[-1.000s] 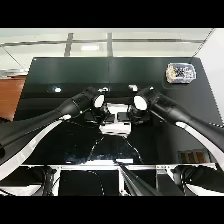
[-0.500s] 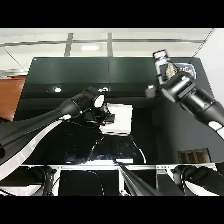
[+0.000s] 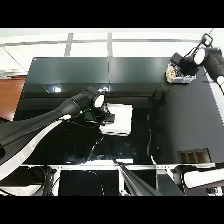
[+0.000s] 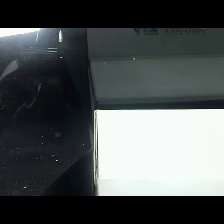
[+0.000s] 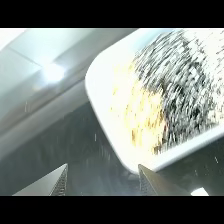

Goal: Fold the box and place the chain.

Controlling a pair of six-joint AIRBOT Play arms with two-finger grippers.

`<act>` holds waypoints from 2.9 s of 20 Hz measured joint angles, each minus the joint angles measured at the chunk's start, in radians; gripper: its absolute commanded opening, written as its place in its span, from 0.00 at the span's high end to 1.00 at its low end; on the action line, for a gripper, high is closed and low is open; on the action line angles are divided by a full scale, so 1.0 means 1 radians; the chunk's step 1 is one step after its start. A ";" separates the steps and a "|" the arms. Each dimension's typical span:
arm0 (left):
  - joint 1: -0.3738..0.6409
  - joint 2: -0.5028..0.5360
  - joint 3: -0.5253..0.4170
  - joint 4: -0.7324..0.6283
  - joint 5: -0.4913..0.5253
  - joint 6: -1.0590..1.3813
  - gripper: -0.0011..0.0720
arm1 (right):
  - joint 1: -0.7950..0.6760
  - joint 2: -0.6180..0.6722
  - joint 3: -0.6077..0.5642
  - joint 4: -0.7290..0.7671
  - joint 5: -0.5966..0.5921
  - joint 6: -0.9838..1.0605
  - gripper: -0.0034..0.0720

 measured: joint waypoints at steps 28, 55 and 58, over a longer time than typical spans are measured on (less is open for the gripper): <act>0.000 0.000 0.000 0.001 0.007 0.000 0.95 | -0.139 -0.261 0.314 0.286 0.277 -0.286 0.94; 0.000 0.000 0.000 0.001 0.019 0.001 0.95 | -0.142 0.692 0.315 0.816 0.428 -0.816 0.94; 0.000 0.000 0.000 0.001 0.018 0.003 0.95 | -0.105 0.707 0.315 0.922 0.468 -0.819 0.94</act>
